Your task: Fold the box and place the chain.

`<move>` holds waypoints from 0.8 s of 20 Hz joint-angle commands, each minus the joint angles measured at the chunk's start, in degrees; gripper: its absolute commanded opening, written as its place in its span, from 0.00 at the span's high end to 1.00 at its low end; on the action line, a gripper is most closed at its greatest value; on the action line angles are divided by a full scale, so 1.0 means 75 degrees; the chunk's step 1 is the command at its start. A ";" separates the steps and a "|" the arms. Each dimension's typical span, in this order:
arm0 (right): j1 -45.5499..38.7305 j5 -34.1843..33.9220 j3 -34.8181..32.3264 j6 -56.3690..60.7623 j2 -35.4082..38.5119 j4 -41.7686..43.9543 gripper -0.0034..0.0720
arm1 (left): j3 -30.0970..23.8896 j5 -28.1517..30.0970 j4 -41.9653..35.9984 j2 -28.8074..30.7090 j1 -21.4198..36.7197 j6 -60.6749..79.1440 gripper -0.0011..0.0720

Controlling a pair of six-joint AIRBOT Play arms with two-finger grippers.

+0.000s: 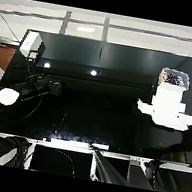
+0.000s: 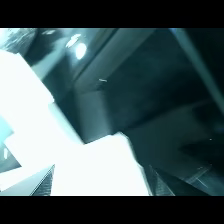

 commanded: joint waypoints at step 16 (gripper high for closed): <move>0.1058 0.1081 0.0653 0.0050 -0.0796 -0.0775 0.37 | 0.0006 0.0020 -0.0361 -0.0006 -0.0003 0.0003 0.02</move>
